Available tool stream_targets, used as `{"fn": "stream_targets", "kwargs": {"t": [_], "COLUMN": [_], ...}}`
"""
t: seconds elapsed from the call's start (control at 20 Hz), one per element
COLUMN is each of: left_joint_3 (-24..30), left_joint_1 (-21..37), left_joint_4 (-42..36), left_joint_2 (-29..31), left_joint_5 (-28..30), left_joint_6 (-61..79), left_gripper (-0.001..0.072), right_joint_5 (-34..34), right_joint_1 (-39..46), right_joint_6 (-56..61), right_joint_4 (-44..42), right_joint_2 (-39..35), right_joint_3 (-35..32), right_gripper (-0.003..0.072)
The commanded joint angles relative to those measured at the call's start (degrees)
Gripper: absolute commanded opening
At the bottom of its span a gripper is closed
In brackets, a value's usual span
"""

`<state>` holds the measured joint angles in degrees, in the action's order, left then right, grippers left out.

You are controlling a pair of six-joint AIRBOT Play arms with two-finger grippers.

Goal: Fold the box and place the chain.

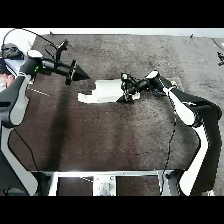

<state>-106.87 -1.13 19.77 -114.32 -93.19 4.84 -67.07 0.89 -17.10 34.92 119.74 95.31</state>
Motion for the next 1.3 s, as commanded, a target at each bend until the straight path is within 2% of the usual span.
{"fn": "stream_targets", "kwargs": {"t": [0.0, 0.15, 0.25, 0.4, 0.5, 0.6, 0.7, 0.9, 1.05, 1.25], "left_joint_3": [5.0, 18.3, 26.9, 33.9, 35.7, 35.3, 32.7, 22.4, 16.8, 14.4], "left_joint_1": [-1.2, -3.5, -5.7, -8.9, -11.0, -12.2, -12.1, -11.9, -11.9, -11.9], "left_joint_4": [0.5, 0.6, -1.6, -3.8, -3.4, -3.5, -3.4, -2.1, -1.7, -1.5], "left_joint_2": [5.8, 13.3, 16.2, 16.1, 16.0, 15.9, 14.1, 7.2, 4.1, 1.8], "left_joint_5": [4.3, 15.3, 21.5, 28.6, 35.3, 39.1, 39.7, 39.6, 40.8, 42.1], "left_joint_6": [0.6, 6.1, 8.9, 9.0, 6.9, 5.4, 3.1, -1.6, -3.1, -5.1], "left_gripper": [0.0006, 0.0006, 0.0006, 0.0008, 0.0008, 0.0011, 0.0011, 0.0011, 0.001, 0.0011], "right_joint_5": [0.0, 0.0, 0.0, 0.0, 0.0, 0.0, 0.0, 0.0, 0.0, 0.0], "right_joint_1": [0.0, 0.0, 0.0, 0.0, 0.1, 0.1, 0.1, 0.1, 0.1, 0.1], "right_joint_6": [0.0, 0.0, 0.0, 0.0, 0.0, 0.0, 0.0, 0.0, 0.0, 0.0], "right_joint_4": [0.0, 0.0, 0.0, 0.0, 0.0, 0.0, 0.0, 0.0, 0.0, 0.0], "right_joint_2": [0.0, 0.0, 0.0, 0.0, 0.0, 0.0, 0.0, 0.0, 0.0, 0.0], "right_joint_3": [0.0, 0.0, 0.0, 0.0, 0.0, 0.0, 0.0, 0.0, 0.0, 0.0], "right_gripper": [0.0375, 0.0375, 0.0375, 0.0375, 0.0375, 0.0375, 0.0375, 0.0375, 0.0375, 0.0375]}}
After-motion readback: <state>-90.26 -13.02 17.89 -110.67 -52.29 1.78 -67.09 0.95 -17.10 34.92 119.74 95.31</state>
